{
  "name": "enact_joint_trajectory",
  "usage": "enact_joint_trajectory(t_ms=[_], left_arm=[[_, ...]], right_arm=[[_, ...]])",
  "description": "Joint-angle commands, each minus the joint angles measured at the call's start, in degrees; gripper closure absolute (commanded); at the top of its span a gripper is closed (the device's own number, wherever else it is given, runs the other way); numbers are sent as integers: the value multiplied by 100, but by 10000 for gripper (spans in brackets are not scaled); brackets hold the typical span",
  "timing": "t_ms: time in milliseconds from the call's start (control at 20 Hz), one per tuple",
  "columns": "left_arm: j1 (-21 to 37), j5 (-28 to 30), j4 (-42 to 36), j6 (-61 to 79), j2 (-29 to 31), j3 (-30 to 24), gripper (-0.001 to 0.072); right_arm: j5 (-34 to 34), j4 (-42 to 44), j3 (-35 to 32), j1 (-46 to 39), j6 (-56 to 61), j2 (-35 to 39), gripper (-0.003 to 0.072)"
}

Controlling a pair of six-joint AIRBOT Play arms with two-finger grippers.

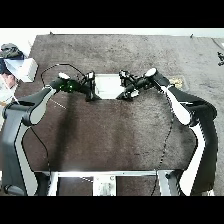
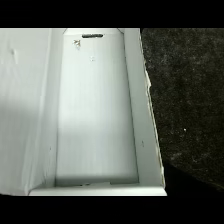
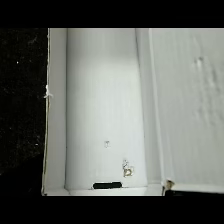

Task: Fold the box and place the chain.

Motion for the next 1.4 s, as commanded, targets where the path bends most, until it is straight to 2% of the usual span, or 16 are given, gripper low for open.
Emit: enact_joint_trajectory(t_ms=[0,150,200,250,450,650,1050,1100,1150,1200,1250,1300,1350], left_arm=[[0,2,0,0,2,2,456],[0,0,0,0,2,4,456],[0,0,0,0,2,4,456],[0,2,0,0,2,2,456],[0,0,0,0,2,4,456],[0,2,0,0,2,4,456],[0,0,0,0,2,4,456],[0,0,0,0,2,2,456],[0,0,0,0,2,2,456],[0,0,0,0,2,2,456],[0,0,0,0,2,2,456],[0,0,0,0,2,4,456],[0,0,0,0,2,2,456]], right_arm=[[4,2,2,2,0,0,417],[17,4,2,2,0,0,414],[11,2,2,0,0,11,272],[26,17,2,-4,-44,24,89],[66,-15,2,-24,-44,157,90],[111,-461,2,-52,66,367,90],[216,-717,2,-579,608,918,94],[238,-568,2,-584,697,1014,104],[326,-280,2,-581,800,1078,212],[463,98,2,-579,944,1093,440],[544,588,-2,-577,968,1075,634],[566,957,-2,-577,968,1043,693],[557,1231,-4,-573,968,1014,693]])
